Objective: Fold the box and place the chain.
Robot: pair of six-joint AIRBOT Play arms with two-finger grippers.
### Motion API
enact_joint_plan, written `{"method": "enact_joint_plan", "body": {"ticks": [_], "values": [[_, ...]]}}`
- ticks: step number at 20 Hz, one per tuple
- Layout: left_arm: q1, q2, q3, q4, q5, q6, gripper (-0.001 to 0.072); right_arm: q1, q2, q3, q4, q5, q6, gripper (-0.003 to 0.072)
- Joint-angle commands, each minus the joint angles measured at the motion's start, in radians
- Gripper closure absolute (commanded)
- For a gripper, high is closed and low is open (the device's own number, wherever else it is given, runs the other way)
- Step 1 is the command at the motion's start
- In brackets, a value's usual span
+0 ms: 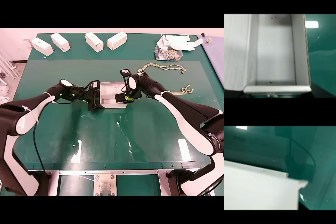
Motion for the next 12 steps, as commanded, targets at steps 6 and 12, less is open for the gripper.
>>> {"method": "enact_joint_plan", "body": {"ticks": [6,12], "values": [[-0.001,-0.001,0.001,-0.002,0.000,0.003,0.0239,0.005,0.000,0.008,0.000,-0.005,-0.002,0.0312],[-0.001,-0.001,0.001,-0.002,0.000,0.003,0.0240,-0.010,0.014,0.037,-0.078,0.051,-0.002,0.0163]]}}
